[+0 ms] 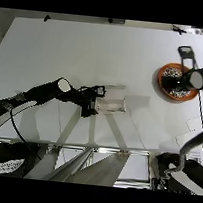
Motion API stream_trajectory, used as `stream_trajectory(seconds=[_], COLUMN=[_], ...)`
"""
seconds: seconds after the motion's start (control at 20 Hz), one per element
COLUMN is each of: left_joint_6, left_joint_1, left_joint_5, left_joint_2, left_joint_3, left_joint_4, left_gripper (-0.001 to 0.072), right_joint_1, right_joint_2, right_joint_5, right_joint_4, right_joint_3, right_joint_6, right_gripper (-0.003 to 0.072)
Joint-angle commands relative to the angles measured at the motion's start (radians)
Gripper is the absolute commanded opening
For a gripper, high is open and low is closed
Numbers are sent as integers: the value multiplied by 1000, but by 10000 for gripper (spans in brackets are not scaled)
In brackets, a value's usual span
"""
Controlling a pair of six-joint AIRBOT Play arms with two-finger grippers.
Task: Fold the box and place the chain.
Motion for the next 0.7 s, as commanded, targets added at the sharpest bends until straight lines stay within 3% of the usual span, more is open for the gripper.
stream_trajectory(seconds=[0.0, 0.3, 0.65], left_joint_6=[0, 0, 0], left_joint_1=[-1, -1, -1], left_joint_5=[0, 0, 0], left_joint_2=[0, 0, 0], left_joint_3=[0, 0, 0], left_joint_4=[0, 0, 0], left_gripper=[392, 392, 392], right_joint_1=[-254, -304, -295], right_joint_2=[-98, -325, -434], right_joint_5=[-240, -392, -336], right_joint_4=[156, 173, 200], right_joint_3=[1, 40, 74], right_joint_6=[-213, -264, -268], right_gripper=[458, 459, 459])
